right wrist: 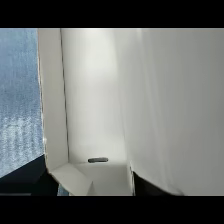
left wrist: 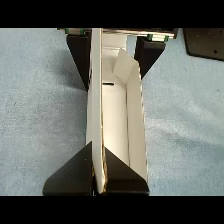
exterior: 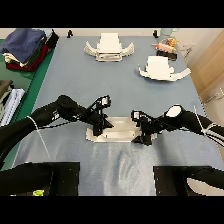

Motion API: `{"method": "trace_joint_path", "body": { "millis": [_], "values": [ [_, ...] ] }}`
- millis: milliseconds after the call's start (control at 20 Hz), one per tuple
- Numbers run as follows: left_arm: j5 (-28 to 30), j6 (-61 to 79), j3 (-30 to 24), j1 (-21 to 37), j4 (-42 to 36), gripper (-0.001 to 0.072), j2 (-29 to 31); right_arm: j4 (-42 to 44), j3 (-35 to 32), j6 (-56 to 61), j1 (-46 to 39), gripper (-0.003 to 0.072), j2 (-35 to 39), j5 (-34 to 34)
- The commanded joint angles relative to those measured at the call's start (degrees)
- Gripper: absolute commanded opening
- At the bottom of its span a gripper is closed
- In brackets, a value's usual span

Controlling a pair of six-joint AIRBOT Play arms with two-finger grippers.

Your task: Fold the box.

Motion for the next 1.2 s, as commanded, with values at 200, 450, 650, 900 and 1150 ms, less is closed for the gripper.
{"method": "trace_joint_path", "body": {
  "millis": [200,450,650,900,1150],
  "values": [
    [0.0,0.0,0.0,0.0,0.0,0.0014,0.0,-0.2,-0.1,0.1,0.1,0.0606,-0.1,-0.2],
    [0.0,0.0,0.0,0.0,0.0,0.0014,0.0,-0.2,-0.1,0.1,0.1,0.0607,-0.1,-0.2],
    [0.0,0.0,0.0,0.0,0.0,0.0015,0.0,0.0,0.0,0.0,0.1,0.0607,-0.1,-0.1],
    [-0.1,0.0,0.0,0.0,0.0,0.0014,0.0,1.2,0.0,-1.9,0.1,0.0607,0.0,1.1],
    [0.0,0.0,0.0,0.0,0.0,0.0014,0.0,1.2,-0.1,-1.9,0.1,0.0607,0.0,1.1]
  ]
}}
